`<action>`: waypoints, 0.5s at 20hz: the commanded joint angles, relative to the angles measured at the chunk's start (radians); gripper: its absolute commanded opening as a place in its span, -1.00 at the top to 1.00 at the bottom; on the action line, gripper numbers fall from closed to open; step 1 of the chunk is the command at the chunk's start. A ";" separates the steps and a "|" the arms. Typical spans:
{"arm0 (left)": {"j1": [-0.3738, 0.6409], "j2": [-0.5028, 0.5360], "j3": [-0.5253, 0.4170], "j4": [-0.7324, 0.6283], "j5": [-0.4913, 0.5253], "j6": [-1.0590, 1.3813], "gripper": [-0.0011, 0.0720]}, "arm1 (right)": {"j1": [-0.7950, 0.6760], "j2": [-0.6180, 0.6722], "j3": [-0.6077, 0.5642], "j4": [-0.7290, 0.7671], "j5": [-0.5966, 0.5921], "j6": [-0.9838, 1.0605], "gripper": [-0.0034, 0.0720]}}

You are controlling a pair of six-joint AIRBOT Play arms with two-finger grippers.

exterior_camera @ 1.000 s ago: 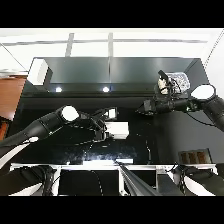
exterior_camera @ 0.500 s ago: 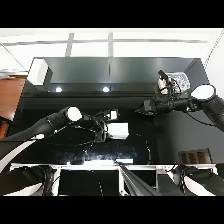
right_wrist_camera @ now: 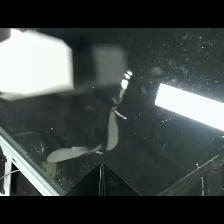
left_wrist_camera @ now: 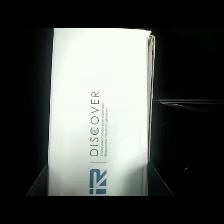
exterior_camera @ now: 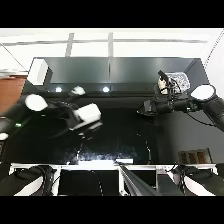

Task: Fold the box and place the chain.

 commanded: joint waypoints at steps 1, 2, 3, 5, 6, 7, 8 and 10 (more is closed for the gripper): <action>0.381 0.053 0.000 0.102 -0.077 -0.139 -0.05 | 0.001 0.001 0.000 -0.004 -0.011 0.000 0.85; 0.507 0.046 0.000 0.084 -0.041 -0.140 -0.05 | 0.001 0.001 0.000 -0.004 -0.017 0.000 0.85; 0.609 0.032 0.000 0.037 0.023 -0.139 -0.05 | 0.001 0.001 0.000 -0.005 -0.024 0.000 0.85; 0.758 -0.011 0.005 -0.058 0.149 -0.136 -0.05 | 0.002 0.001 0.000 -0.004 -0.040 0.000 0.85; 0.799 -0.042 0.015 -0.060 0.192 -0.126 -0.05 | 0.003 0.001 0.000 -0.006 -0.042 0.000 0.85; 0.821 -0.076 0.029 -0.060 0.213 -0.095 -0.06 | 0.003 0.001 0.000 -0.005 -0.042 0.000 0.85; 0.832 -0.120 0.051 -0.060 0.230 -0.073 -0.05 | 0.003 0.001 0.000 -0.005 -0.042 0.000 0.85; 0.830 -0.212 0.098 -0.078 0.271 -0.074 -0.06 | 0.003 0.001 0.000 -0.006 -0.042 0.000 0.85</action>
